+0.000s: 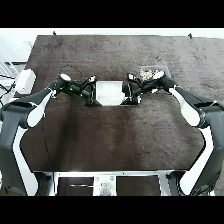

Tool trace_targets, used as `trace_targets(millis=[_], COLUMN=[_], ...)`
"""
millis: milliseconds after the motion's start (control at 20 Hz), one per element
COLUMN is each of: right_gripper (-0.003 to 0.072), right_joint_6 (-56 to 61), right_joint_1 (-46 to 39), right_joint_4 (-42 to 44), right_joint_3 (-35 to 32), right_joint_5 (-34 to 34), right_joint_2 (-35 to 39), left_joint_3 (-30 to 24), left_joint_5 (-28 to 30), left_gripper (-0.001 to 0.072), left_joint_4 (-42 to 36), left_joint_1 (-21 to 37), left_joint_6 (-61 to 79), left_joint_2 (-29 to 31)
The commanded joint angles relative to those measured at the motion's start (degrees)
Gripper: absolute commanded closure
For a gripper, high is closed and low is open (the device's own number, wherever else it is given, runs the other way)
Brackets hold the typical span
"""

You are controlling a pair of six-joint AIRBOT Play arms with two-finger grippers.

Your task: Fold the box and place the chain.

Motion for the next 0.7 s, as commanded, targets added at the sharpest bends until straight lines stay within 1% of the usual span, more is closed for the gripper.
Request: trace_targets(millis=[0, 150, 250, 300, 350, 400, 550, 600, 650], right_gripper=[-0.0034, -0.0034, -0.0034, 0.0097, 0.0401, 0.0674, 0.0674, 0.0674, 0.0674], right_joint_6=[2.4, 3.8, 5.2, 5.2, 5.1, 5.0, 5.6, 6.5, 8.7], right_joint_1=[-2.8, -5.5, -6.2, -6.1, -5.8, -5.3, -3.0, -2.2, -1.2], right_joint_4=[-1.7, -1.3, 1.6, 4.0, 7.1, 10.3, 17.2, 18.5, 18.2], right_joint_3=[0.0, 0.0, 0.0, 0.0, 0.0, 0.0, -0.2, -0.4, -0.5], right_joint_5=[0.7, 2.2, 4.9, 6.8, 8.9, 10.6, 11.0, 9.4, 6.3], right_joint_2=[2.5, 5.8, 8.0, 8.6, 8.7, 8.7, 8.5, 8.3, 8.2], left_joint_3=[0.0, 0.0, 0.0, 0.0, 0.0, 0.0, 0.0, 0.0, 0.0], left_joint_5=[0.1, 0.1, 0.1, 0.1, 0.1, 0.1, 0.2, 0.2, 0.2], left_gripper=[0.0238, 0.0238, 0.0239, 0.0238, 0.0238, 0.0238, 0.0238, 0.0238, 0.0238], left_joint_4=[0.0, 0.0, 0.0, 0.0, 0.0, 0.0, 0.0, 0.0, 0.0], left_joint_1=[0.0, 0.0, 0.0, 0.0, 0.0, 0.0, 0.0, 0.0, 0.0], left_joint_6=[0.0, 0.0, 0.0, 0.0, 0.0, 0.0, 0.0, 0.0, 0.0], left_joint_2=[0.0, 0.0, 0.0, 0.0, 0.0, 0.0, 0.0, 0.0, 0.0])
